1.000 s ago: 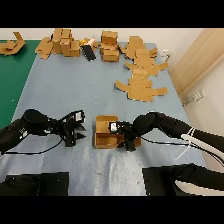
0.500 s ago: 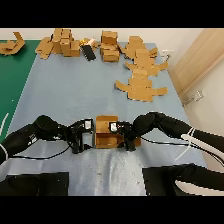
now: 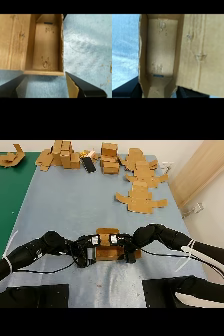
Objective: Fold the box.
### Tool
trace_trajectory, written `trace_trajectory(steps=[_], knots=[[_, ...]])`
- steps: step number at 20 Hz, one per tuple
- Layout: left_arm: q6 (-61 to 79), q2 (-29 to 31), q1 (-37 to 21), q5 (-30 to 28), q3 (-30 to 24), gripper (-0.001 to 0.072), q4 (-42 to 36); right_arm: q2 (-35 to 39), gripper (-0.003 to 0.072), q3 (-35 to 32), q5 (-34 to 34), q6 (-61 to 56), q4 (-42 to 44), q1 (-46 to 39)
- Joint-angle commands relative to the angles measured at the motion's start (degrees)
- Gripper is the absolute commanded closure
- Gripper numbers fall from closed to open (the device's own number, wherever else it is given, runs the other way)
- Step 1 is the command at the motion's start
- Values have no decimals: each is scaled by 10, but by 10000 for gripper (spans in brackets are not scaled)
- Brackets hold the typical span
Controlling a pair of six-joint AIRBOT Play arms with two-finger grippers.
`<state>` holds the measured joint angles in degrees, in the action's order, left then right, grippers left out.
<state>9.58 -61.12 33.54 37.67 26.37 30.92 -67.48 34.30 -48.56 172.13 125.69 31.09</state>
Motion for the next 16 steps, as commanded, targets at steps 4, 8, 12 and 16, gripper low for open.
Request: trace_trajectory(steps=[4,8,12,16], knots=[[-2,-30,15,-26,2,9,-14,0,275,0,-1,-1,1,0],[0,-52,15,-28,16,9,-14,0,275,0,0,-1,1,0],[0,-61,15,-26,18,10,-14,0,275,0,0,-1,0,0],[4,-73,21,-28,18,165,-14,0,275,0,0,-1,0,0]])
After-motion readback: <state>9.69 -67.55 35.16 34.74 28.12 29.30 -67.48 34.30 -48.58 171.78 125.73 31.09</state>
